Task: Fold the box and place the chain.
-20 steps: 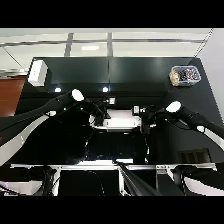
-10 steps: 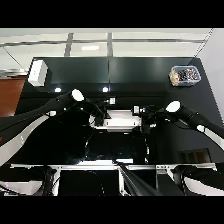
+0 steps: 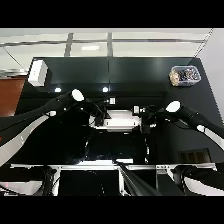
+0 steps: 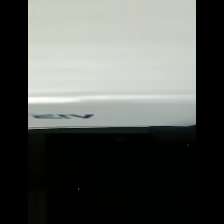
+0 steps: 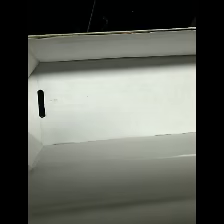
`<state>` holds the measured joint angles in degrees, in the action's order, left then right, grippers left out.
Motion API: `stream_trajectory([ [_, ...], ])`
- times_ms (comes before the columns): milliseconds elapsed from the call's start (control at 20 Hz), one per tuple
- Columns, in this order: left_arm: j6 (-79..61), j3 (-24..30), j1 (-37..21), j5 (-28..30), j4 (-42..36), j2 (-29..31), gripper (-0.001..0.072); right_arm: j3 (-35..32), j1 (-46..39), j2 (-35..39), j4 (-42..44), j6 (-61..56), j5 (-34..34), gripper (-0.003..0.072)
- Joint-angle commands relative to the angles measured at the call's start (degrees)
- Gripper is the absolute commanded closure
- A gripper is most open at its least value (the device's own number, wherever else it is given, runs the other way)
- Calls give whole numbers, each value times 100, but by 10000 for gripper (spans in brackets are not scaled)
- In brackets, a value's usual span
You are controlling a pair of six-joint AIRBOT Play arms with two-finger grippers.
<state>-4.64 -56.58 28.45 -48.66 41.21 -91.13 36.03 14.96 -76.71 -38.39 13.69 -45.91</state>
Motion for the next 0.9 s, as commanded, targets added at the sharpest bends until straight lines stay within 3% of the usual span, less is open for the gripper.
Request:
stream_trajectory([
  [0,195,-122,-17,-138,39,28,673,-4,4,-2,-4,4,7,264],
  [50,190,-190,-35,-262,116,63,547,-4,4,-2,-4,4,7,263],
  [150,411,-308,-79,-330,472,201,132,-4,4,-2,-4,4,4,264],
  [200,758,-345,-118,-380,708,293,47,-4,4,-2,-4,4,4,264],
  [350,1880,-372,-264,-981,1860,713,38,-4,4,-2,-4,4,4,265],
  [400,2317,-372,-323,-1180,2181,857,38,-4,4,-2,-7,7,2,327],
  [450,2682,-372,-389,-1390,2474,1010,38,-4,4,-2,-7,7,-9,535],
  [500,3097,-372,-463,-1646,2710,1137,40,-4,4,-2,-7,11,-15,601],
  [550,3707,-378,-555,-1912,2889,1257,47,-4,4,-2,-4,11,-15,602],
  [600,4299,-380,-660,-2124,2927,1355,230,-4,4,-2,-4,11,-15,602],
  [650,4647,-380,-765,-2352,2835,1423,494,-4,4,-2,-4,11,-13,602],
  [700,4697,-380,-857,-2597,2566,1469,677,-4,4,-2,-2,11,-13,602],
  [850,4680,-232,-962,-2935,778,1482,683,-4,4,-2,0,9,-15,602],
])
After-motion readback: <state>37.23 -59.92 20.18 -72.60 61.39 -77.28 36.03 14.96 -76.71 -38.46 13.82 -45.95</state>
